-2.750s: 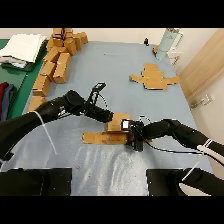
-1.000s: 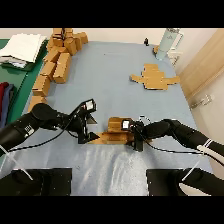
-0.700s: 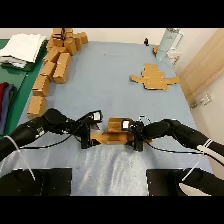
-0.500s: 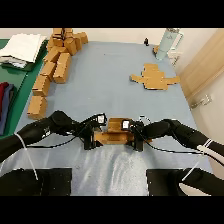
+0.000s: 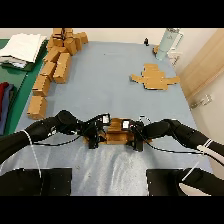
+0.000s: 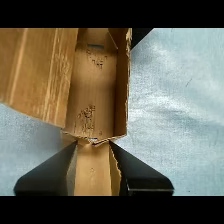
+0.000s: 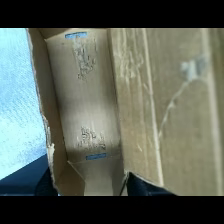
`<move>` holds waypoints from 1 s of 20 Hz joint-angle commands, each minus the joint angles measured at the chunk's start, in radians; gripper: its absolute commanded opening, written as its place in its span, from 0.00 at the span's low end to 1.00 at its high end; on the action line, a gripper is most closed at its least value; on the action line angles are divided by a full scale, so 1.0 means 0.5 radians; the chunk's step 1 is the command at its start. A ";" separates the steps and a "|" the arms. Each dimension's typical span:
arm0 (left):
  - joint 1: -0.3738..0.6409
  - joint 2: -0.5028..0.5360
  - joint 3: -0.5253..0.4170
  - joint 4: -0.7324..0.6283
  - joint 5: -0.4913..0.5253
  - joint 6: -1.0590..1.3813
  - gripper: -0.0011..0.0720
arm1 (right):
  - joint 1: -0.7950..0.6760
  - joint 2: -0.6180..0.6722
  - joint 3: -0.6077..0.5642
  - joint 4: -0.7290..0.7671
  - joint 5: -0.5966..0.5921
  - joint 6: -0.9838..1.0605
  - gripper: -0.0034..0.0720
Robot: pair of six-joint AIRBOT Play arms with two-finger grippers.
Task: Fold the box.
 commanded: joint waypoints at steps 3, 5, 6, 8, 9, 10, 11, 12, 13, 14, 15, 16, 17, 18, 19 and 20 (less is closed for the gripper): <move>-0.034 -0.007 0.005 -0.026 0.029 0.064 0.40 | 0.000 0.002 0.001 -0.001 0.000 0.000 0.71; -0.069 -0.028 0.005 -0.124 0.060 0.160 0.24 | 0.000 0.002 0.001 -0.001 0.000 0.000 0.71; -0.086 -0.041 0.005 -0.166 0.056 0.221 0.14 | 0.000 0.002 0.001 -0.001 0.000 0.000 0.71; -0.116 -0.063 0.005 -0.193 0.063 0.258 0.14 | 0.000 0.002 0.001 -0.002 0.000 0.000 0.71; -0.115 -0.066 0.005 -0.193 0.063 0.258 0.15 | 0.000 0.002 0.001 -0.002 0.000 0.000 0.71; -0.115 -0.066 0.005 -0.193 0.065 0.259 0.15 | 0.000 0.002 0.001 -0.002 0.000 -0.001 0.71; -0.115 -0.066 0.005 -0.193 0.064 0.259 0.15 | 0.000 0.002 0.001 -0.002 0.000 0.000 0.71; -0.115 -0.066 0.005 -0.194 0.063 0.258 0.15 | 0.000 0.002 0.001 -0.002 0.000 0.000 0.71; -0.115 -0.067 0.004 -0.196 0.060 0.258 0.28 | 0.000 0.002 0.001 -0.002 0.000 0.000 0.71; -0.115 -0.068 0.002 -0.210 0.061 0.258 0.53 | 0.000 0.002 0.001 -0.002 0.000 0.000 0.71; -0.115 -0.072 0.001 -0.215 0.060 0.255 0.60 | 0.000 0.002 0.001 -0.002 0.000 -0.001 0.71; -0.115 -0.074 0.001 -0.215 0.060 0.252 0.59 | 0.000 0.002 0.001 -0.002 0.000 0.000 0.71; -0.115 -0.077 0.001 -0.215 0.056 0.252 0.60 | 0.000 0.002 0.001 -0.002 0.000 0.000 0.71; -0.115 -0.079 0.001 -0.216 0.052 0.251 0.60 | 0.000 0.002 0.001 -0.002 0.000 0.000 0.71; -0.115 -0.079 0.001 -0.216 0.043 0.251 0.60 | 0.000 0.002 0.001 -0.002 0.000 0.000 0.71; -0.115 -0.079 0.001 -0.215 0.042 0.249 0.60 | 0.000 0.002 0.001 -0.002 0.000 0.000 0.71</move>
